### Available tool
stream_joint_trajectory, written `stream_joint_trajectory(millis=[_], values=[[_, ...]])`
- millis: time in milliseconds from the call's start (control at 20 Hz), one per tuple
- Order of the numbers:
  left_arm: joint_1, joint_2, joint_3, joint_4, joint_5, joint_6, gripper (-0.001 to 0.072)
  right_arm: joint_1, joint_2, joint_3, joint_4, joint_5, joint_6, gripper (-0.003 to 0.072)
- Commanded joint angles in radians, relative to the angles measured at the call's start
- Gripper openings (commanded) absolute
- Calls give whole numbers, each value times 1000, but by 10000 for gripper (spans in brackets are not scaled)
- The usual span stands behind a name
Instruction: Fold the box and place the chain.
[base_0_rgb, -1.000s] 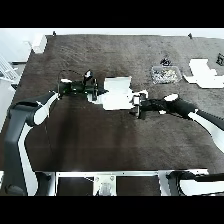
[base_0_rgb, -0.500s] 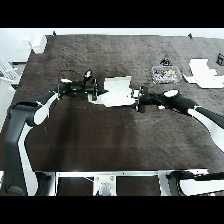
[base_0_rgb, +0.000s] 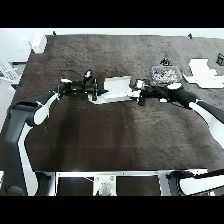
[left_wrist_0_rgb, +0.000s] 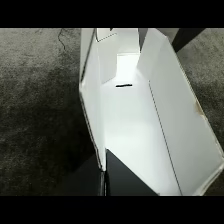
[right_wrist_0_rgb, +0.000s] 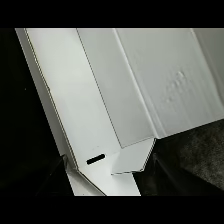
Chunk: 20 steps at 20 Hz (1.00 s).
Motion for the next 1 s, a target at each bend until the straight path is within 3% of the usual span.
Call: stream_joint_trajectory(millis=[0, 950], values=[[0, 1, 0, 2, 0, 0, 21, -34, -57, 79, -2, 147, 47, 643], [0, 1, 0, 2, 0, 0, 21, -71, -294, 340, -74, 443, 121, 643]])
